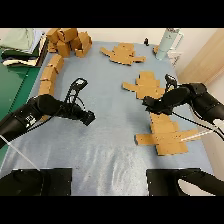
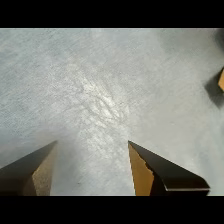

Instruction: Fold the box.

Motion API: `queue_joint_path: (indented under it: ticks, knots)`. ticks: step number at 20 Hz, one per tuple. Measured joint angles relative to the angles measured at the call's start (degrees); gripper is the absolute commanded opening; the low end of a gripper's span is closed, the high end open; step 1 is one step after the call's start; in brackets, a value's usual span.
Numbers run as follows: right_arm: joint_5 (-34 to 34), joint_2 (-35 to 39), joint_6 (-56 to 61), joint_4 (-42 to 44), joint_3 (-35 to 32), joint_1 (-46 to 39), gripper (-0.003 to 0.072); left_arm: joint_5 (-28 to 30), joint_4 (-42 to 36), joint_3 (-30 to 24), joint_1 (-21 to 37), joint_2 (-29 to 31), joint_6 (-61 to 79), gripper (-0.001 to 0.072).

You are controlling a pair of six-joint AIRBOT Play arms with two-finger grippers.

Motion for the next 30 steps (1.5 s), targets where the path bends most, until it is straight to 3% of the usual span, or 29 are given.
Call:
queue_joint_path:
  ticks: [5,6,7,9,11,12,15,19,23,30]
  knots:
    - [2.9,-0.1,0.0,0.2,0.0,0.0,0.0094,0.0,-4.8,0.0,0.0,0.0,0.0,0.072]
    - [3.7,-0.2,0.1,0.4,0.0,0.0,0.0084,-0.2,-5.7,0.0,0.0,0.0,0.0,0.072]
    - [4.5,-0.3,0.2,0.6,0.0,0.0,0.0005,-0.1,-6.6,0.0,0.0,0.0,-0.1,0.072]
    - [5.2,-0.5,0.4,0.6,0.3,-0.5,0.0018,0.2,-7.9,0.0,0.0,0.0,-0.1,0.072]
    - [1.2,-0.5,0.1,-2.4,1.9,-2.7,0.0425,0.5,-8.7,0.0,0.0,0.0,-0.2,0.072]
    - [-3.0,-0.6,-0.6,-5.5,2.9,-4.9,0.0441,0.6,-9.0,0.0,0.0,0.0,-0.2,0.072]
    - [-14.9,-0.7,-5.1,-16.1,5.2,-14.9,0.0442,0.8,-9.6,0.0,0.0,0.0,-0.2,0.072]
    - [-20.4,-2.6,-16.3,-21.6,6.3,-34.3,0.0447,1.2,-10.0,0.0,-0.1,0.0,-0.2,0.072]
    - [-20.4,-8.9,-31.6,-11.9,6.6,-49.9,0.0447,1.4,-10.1,0.0,-0.1,0.0,0.0,0.072]
    - [-19.7,-17.6,-48.3,-1.8,7.0,-56.7,0.0443,1.0,-10.2,0.0,-0.1,0.0,0.2,0.072]
